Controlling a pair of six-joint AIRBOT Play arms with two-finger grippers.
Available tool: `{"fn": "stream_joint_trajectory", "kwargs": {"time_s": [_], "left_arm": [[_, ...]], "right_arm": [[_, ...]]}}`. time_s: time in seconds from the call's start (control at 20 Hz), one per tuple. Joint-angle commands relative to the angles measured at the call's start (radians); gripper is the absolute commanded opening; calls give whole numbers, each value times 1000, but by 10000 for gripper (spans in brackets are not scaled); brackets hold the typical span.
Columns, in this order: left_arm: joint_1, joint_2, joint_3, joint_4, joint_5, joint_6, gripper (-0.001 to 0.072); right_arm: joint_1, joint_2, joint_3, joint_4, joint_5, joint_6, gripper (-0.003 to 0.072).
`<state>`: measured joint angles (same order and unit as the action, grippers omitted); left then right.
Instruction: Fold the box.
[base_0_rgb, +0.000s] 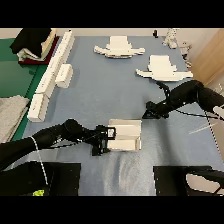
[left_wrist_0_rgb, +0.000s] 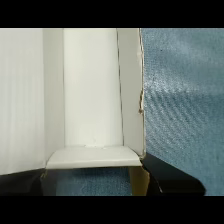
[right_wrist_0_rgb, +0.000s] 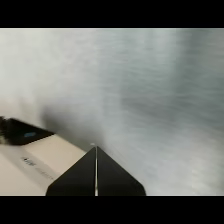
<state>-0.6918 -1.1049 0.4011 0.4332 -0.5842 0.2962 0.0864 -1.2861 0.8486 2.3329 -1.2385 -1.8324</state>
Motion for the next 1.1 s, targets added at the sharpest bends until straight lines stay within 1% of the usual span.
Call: {"fn": "stream_joint_trajectory", "kwargs": {"time_s": [0.0, 0.1, 0.2, 0.4, 0.55, 0.75, 0.85, 0.95, 1.05], "left_arm": [[0, 0, 1, 0, 0, 0, 599], [0, 0, 1, 0, 0, 0, 599], [0, 0, 1, 0, 0, 0, 599], [0, 0, 1, 0, 0, 0, 599], [0, 0, 1, 0, 0, 0, 599], [0, 0, 1, 0, 0, 0, 599], [0, 0, 1, 0, 0, 0, 599], [0, 0, 1, 1, 0, 0, 599], [0, 0, 1, 0, 0, 0, 599]], "right_arm": [[3, -69, 8, 194, -83, -218, -1], [51, -68, 7, 189, -139, -230, -1], [116, -50, -1, 172, -171, -259, 0], [262, 58, -67, 141, -137, -323, 0], [332, 173, -140, 91, -12, -355, 0], [420, 327, -249, 88, 153, -481, 10], [478, 411, -315, 87, 278, -520, 15], [534, 481, -381, 78, 428, -580, 15], [598, 537, -440, 71, 533, -624, 34]]}}
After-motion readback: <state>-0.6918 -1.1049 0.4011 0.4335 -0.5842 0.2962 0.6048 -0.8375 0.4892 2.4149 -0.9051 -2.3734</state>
